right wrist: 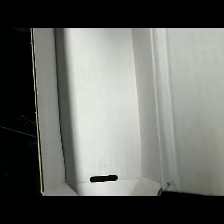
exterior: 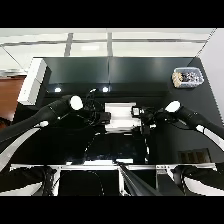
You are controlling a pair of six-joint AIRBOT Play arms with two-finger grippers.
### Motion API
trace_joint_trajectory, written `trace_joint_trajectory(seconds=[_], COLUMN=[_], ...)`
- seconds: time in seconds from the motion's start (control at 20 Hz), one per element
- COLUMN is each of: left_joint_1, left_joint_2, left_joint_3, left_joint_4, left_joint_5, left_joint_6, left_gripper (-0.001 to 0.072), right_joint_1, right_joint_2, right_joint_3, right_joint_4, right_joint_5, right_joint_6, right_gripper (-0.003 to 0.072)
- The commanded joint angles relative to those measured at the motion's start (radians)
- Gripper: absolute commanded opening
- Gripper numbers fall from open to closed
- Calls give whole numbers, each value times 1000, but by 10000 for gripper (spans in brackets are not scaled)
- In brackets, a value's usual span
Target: Fold the box and place the chain.
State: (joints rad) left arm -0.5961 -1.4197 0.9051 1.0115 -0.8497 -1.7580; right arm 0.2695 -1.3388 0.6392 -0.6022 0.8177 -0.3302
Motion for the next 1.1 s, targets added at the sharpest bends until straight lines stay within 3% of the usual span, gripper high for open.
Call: trace_joint_trajectory(seconds=[0.0, 0.15, 0.3, 0.65, 0.7, 0.85, 1.05], left_joint_1=[-50, -102, -152, -208, -209, -212, -211], left_joint_2=[-7, -36, -92, -160, -161, -161, -163], left_joint_3=[28, 107, 197, 268, 268, 268, 269], left_joint_4=[167, 308, 425, 444, 444, 443, 443], left_joint_5=[10, -33, -143, -225, -227, -227, -227], left_joint_6=[-166, -289, -412, -552, -558, -568, -606], left_gripper=[406, 406, 406, 405, 393, 229, 144], right_joint_1=[1, 1, 1, 1, 1, 1, 2], right_joint_2=[0, 0, 0, 0, 0, 0, 0], right_joint_3=[0, 0, 0, 0, 0, 0, 0], right_joint_4=[0, 0, 0, 0, 0, 0, 0], right_joint_5=[-11, -12, -11, -11, -11, -11, -11], right_joint_6=[0, 0, 0, 0, 0, 0, 0], right_gripper=[204, 203, 203, 203, 203, 203, 203])
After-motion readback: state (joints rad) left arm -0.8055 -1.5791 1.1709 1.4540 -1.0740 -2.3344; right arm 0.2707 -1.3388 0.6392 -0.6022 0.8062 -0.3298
